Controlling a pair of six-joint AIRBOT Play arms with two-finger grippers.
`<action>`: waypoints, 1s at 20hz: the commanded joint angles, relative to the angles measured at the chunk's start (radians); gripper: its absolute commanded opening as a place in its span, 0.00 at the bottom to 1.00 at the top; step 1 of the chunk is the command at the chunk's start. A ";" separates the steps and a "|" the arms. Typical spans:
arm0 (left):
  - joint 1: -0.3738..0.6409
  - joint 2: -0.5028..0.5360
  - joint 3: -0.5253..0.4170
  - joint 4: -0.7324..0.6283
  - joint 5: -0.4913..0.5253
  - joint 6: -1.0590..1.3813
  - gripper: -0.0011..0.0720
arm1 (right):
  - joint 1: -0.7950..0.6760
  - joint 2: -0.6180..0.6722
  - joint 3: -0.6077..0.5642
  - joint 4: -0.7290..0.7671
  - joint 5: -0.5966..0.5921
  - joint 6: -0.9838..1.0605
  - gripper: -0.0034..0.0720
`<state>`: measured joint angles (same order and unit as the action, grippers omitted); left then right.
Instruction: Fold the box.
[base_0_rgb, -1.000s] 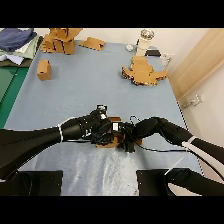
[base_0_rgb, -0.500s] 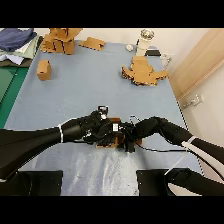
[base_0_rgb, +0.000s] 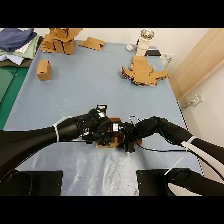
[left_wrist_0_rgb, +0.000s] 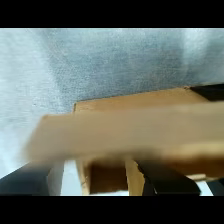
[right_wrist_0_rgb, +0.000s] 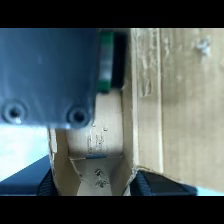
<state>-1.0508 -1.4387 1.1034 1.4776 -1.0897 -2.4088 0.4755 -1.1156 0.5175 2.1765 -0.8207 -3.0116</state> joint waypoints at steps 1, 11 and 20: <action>0.025 0.040 0.001 0.008 -0.005 0.000 0.77 | 0.000 0.000 0.001 0.000 0.000 0.000 0.67; 0.066 0.095 0.001 0.001 -0.057 0.003 0.72 | 0.000 0.000 0.000 0.000 0.000 0.000 0.67; 0.068 0.119 0.001 0.003 -0.074 0.003 0.71 | 0.000 0.000 0.001 0.000 0.000 0.000 0.67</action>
<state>-0.9829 -1.3231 1.1034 1.4807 -1.1603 -2.4062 0.4755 -1.1156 0.5175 2.1765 -0.8207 -3.0112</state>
